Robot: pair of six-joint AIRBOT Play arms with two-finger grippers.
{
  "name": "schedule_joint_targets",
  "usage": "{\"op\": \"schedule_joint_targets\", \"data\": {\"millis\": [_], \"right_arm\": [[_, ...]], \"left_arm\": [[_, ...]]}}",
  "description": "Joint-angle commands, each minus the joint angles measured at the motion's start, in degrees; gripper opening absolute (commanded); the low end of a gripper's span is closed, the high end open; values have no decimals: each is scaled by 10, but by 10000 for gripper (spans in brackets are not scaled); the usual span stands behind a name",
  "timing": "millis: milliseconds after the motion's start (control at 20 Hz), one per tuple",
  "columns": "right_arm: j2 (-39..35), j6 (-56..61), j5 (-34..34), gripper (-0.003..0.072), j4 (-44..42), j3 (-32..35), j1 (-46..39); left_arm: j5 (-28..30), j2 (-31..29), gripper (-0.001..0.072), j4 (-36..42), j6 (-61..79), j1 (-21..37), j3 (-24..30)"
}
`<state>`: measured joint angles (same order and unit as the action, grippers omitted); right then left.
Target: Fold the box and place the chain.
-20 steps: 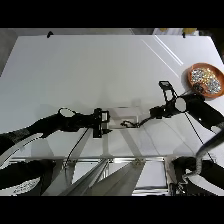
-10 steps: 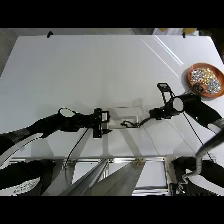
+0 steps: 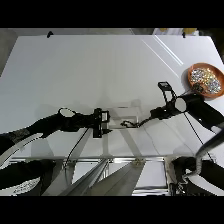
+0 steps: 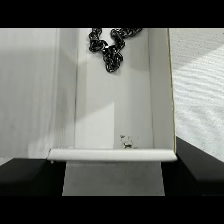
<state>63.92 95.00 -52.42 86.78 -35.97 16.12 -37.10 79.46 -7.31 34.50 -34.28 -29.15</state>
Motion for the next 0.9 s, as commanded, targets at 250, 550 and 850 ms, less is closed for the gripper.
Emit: {"op": "schedule_joint_targets", "data": {"millis": [250, 550, 850], "right_arm": [[-207, -28, -83, 17, -1, -62, 70], [-217, -18, -20, 17, -100, -101, 175], [-215, -18, 68, 17, -167, -110, 257]], "left_arm": [[0, 0, 210, 0, 0, 0, 0], [0, 0, 210, 0, 0, 0, 0], [0, 0, 210, 0, 0, 0, 0]]}}
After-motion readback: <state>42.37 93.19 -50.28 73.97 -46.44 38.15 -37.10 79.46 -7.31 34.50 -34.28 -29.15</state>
